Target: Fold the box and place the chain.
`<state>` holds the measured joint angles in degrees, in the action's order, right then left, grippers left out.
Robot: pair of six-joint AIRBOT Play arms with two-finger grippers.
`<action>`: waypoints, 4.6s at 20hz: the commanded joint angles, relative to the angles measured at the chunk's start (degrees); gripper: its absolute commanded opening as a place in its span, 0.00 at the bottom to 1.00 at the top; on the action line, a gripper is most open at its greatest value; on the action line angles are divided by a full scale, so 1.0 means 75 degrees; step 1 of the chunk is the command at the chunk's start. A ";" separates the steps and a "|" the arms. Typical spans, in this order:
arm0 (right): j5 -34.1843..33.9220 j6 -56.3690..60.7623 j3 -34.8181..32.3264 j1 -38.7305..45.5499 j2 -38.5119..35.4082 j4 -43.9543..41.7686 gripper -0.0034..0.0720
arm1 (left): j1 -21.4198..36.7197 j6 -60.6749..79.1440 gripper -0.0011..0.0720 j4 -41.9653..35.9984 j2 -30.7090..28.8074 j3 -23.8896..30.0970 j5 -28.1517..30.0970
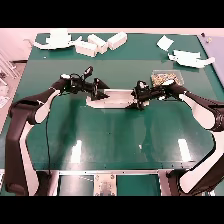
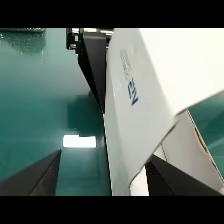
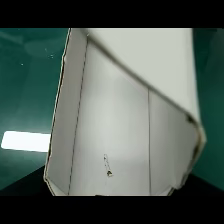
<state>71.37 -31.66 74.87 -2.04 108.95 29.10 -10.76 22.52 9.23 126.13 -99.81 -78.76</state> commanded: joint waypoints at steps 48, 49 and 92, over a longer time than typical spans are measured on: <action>-0.0023 0.0012 0.0000 0.0000 -0.0006 -0.0020 0.83 | 0.0061 0.0376 0.03 0.0525 -0.5141 0.5406 0.2020; -0.0023 0.0012 0.0000 0.0000 -0.0006 -0.0020 0.83 | 0.0061 0.0446 0.03 0.0370 -0.5129 0.5455 0.2124; -0.0023 0.0012 0.0000 0.0000 -0.0006 -0.0020 0.83 | -0.0615 -0.0423 0.04 0.0723 -0.2276 0.2585 0.3975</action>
<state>71.20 -31.53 74.87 -2.04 108.95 28.97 -15.35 19.38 14.06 109.03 -80.40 -48.36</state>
